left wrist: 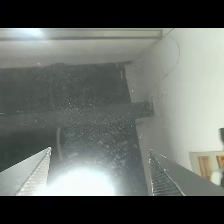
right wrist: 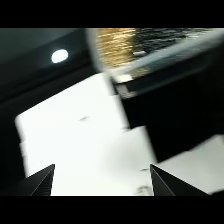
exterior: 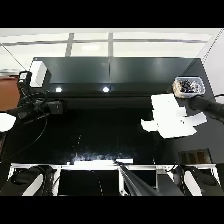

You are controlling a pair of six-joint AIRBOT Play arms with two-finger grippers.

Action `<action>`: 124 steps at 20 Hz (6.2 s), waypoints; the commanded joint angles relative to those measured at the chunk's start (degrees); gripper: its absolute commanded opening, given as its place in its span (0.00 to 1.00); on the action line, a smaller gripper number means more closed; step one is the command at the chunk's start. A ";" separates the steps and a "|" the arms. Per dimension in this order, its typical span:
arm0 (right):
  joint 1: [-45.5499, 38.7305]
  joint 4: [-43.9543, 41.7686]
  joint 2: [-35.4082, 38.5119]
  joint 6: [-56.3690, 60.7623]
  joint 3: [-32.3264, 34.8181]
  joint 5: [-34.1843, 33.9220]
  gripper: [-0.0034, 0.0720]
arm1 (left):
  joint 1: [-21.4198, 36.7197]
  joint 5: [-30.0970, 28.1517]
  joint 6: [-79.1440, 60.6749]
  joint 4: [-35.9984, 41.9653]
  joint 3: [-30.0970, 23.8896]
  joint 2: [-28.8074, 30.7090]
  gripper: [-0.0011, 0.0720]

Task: Fold the box and place the chain.

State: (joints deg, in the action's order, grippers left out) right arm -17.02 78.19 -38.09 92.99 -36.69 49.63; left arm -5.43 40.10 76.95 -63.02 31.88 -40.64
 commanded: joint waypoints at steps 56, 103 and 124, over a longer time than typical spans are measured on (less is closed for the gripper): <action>30.32 -29.97 -20.61 -25.49 -2.99 6.08 0.07 | 0.09 8.59 -4.85 16.68 0.09 -10.05 0.97; 35.34 -30.71 -10.97 -24.22 7.67 0.15 0.07 | -5.03 36.37 -54.73 29.81 13.68 -50.27 0.05; 14.93 -5.99 -9.03 -36.11 -7.93 9.07 0.96 | -17.53 11.19 -85.68 20.41 11.26 -31.06 0.05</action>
State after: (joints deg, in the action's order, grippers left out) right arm -1.67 74.72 -47.03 60.51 -46.00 59.11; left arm -20.45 56.21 -2.22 -39.77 43.75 -72.75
